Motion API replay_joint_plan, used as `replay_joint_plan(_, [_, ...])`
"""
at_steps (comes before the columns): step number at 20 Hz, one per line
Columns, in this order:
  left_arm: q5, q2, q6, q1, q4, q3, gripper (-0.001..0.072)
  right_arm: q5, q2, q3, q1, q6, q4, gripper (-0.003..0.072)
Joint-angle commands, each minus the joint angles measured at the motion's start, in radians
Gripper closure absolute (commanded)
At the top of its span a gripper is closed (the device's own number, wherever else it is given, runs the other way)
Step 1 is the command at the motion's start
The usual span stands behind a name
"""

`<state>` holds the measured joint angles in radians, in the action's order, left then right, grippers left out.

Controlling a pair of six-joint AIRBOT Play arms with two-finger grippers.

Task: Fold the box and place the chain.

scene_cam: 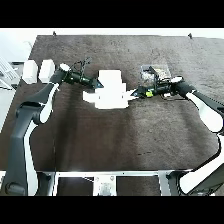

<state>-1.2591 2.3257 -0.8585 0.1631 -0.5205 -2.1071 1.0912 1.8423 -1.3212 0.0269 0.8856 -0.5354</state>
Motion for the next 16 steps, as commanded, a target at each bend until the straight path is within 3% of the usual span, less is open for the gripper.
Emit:
replay_joint_plan(1, [-0.023, 0.001, 0.024, -0.001, 0.040, -0.001, 0.0444, 0.000, 0.000, 0.000, -0.001, 0.000, 0.000, 0.0679])
replay_joint_plan(3, [-0.009, 0.001, 0.031, -0.001, 0.072, -0.001, 0.0473, 0.000, 0.000, 0.000, -0.001, 0.000, 0.000, 0.0679])
replay_joint_plan(7, [-0.038, 0.001, 0.069, -0.001, 0.088, -0.001, 0.0601, 0.000, 0.000, 0.000, 0.000, 0.000, 0.000, 0.0678])
replay_joint_plan(8, [-0.056, 0.001, 0.088, -0.001, 0.088, -0.001, 0.0660, 0.000, 0.000, 0.000, 0.001, -0.001, 0.000, 0.0618])
replay_joint_plan(9, [-0.071, 0.001, 0.116, -0.001, 0.088, -0.001, 0.0688, 0.002, 0.000, 0.000, 0.008, -0.001, 0.001, 0.0462])
replay_joint_plan(10, [-0.082, 0.001, 0.158, -0.001, 0.092, -0.001, 0.0689, 0.006, -0.001, 0.000, 0.019, -0.001, 0.003, 0.0398])
replay_joint_plan(16, [-0.237, 0.000, 0.541, -0.001, 0.228, -0.001, 0.0694, 0.156, -0.041, 0.000, 0.171, -0.008, 0.087, 0.0404])
